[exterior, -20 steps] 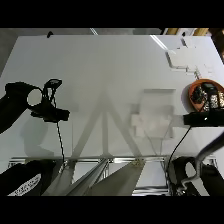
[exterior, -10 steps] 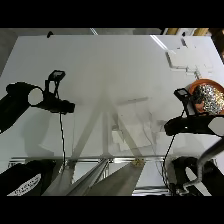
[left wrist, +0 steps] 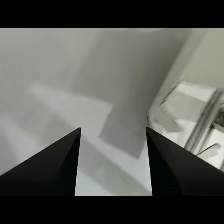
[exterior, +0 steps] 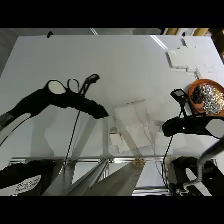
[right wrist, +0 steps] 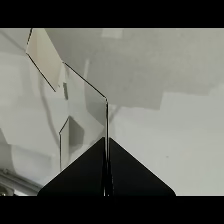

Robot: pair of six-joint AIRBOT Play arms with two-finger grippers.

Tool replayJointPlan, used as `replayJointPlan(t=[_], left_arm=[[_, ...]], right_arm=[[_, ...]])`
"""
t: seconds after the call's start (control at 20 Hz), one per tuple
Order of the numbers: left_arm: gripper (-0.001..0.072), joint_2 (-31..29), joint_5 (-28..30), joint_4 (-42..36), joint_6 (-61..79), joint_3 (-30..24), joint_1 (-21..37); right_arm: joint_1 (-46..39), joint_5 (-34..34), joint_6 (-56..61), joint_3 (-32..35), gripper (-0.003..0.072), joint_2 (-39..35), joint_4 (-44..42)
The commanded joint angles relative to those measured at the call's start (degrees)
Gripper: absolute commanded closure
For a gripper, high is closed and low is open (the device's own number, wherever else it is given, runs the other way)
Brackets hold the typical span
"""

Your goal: Fold the box and place the chain.

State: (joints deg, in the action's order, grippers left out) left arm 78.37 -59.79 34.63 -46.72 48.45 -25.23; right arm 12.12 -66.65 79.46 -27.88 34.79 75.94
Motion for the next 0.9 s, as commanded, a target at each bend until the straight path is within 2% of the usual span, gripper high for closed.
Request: replayJointPlan(t=[0.0,0.3,0.6,0.7,0.85], left_arm=[[0.0254,4.4,1.9,-11.2,10.5,1.4,-3.5],[0.0254,7.8,4.3,-12.1,11.1,3.5,-7.3],[0.0263,10.8,0.4,-11.5,14.7,3.5,-8.5],[0.0366,10.8,0.7,-11.9,17.0,3.5,-8.7],[0.0670,10.7,0.3,-11.7,21.6,3.5,-8.3]], right_arm=[[0.1,0.3,0.1,0.0,0.0666,-0.1,0.1],[0.1,0.3,0.1,0.0,0.0666,-0.1,0.1],[0.1,0.3,0.1,0.0,0.0666,-0.1,0.1],[0.1,0.3,0.1,0.0,0.0666,-0.1,0.1],[0.1,0.3,0.1,0.0,0.0666,-0.1,0.1]])
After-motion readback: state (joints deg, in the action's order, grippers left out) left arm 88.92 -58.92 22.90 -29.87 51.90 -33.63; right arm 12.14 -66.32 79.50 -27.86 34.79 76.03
